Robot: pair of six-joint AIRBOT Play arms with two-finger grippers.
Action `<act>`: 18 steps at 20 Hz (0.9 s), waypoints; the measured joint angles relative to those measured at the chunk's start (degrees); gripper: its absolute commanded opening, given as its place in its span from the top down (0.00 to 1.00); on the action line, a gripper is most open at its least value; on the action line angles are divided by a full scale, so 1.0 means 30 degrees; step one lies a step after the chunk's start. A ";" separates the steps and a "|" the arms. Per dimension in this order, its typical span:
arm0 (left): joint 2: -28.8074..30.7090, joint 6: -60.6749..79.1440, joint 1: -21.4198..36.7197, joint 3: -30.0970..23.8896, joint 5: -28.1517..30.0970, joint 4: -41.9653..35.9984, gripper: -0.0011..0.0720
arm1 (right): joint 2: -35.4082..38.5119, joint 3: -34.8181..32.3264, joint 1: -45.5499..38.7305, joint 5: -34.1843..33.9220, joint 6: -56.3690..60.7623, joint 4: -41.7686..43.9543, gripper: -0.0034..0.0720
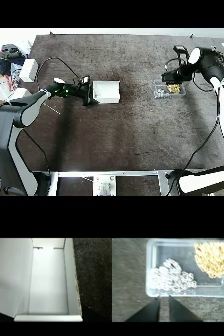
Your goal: Fold the box and place the chain.
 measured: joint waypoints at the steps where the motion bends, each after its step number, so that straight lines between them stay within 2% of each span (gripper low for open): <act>1: 0.0007 0.0000 0.0000 0.0000 0.0000 0.0000 0.59 | 0.0015 -0.0539 -0.0204 -0.0546 -0.0306 0.0255 0.57; 3: 0.0007 0.0000 0.0000 0.0000 0.0000 0.0000 0.60 | -0.0073 -0.1217 -0.0517 -0.1348 -0.0831 0.0452 0.60; 4: 0.0000 0.0000 0.0000 0.0000 0.0000 0.0000 0.59 | -0.0160 -0.1421 -0.0619 -0.1719 -0.1078 0.0510 0.66; 18: 0.0000 0.0000 0.0000 0.0000 0.0000 0.0007 0.59 | -0.2295 -0.1894 -0.0801 -0.4073 -0.3949 0.2397 0.67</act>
